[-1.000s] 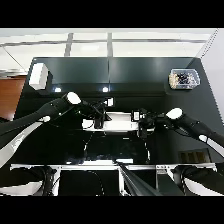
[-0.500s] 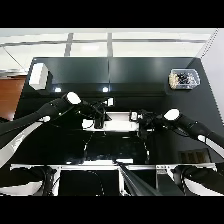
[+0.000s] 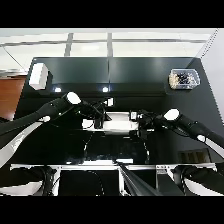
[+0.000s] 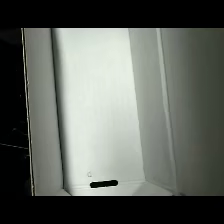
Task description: Fold the box and place the chain.
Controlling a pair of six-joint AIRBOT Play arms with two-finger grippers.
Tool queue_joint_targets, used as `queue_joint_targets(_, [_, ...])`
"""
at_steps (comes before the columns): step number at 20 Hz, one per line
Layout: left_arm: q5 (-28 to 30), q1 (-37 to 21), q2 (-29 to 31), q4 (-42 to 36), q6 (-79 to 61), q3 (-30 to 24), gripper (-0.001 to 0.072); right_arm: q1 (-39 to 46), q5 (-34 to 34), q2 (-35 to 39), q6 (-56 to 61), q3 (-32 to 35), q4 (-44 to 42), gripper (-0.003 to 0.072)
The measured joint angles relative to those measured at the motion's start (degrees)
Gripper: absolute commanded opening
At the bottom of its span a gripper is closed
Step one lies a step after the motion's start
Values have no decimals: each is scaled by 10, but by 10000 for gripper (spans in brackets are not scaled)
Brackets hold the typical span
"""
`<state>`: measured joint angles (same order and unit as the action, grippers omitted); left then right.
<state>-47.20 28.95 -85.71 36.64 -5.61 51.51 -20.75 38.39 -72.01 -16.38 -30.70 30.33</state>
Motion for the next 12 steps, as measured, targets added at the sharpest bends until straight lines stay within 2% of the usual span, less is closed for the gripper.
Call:
queue_joint_targets(1, [0, 0, 0, 0, 0, 0, 28, 0, 0, 0, 0, 0, 0, 422])
queue_joint_targets(2, [1, 0, 0, 0, 0, 0, 30, 0, -1, 0, 0, 0, 1, 424])
queue_joint_targets(3, [1, 0, 0, 0, 0, 0, 61, 0, -1, 0, 0, 0, 1, 424])
queue_joint_targets(5, [3, 0, 2, 0, 5, 0, 361, 0, -1, 0, 2, 0, 1, 424])
queue_joint_targets(6, [-1, 0, 5, 1, 14, 0, 430, 0, -1, 0, 2, 0, 1, 424])
queue_joint_targets(9, [-30, 0, 37, 39, 84, 0, 430, 0, -1, 0, 1, 0, 3, 423])
queue_joint_targets(10, [-42, 0, 52, 63, 119, 1, 429, 0, -1, 0, 1, 0, 3, 389])
queue_joint_targets(11, [-56, -1, 70, 95, 162, 1, 427, 0, -1, 0, 1, 0, 3, 296])
queue_joint_targets(12, [-72, -1, 85, 128, 204, 1, 404, 0, 0, 0, 1, 0, 3, 299])
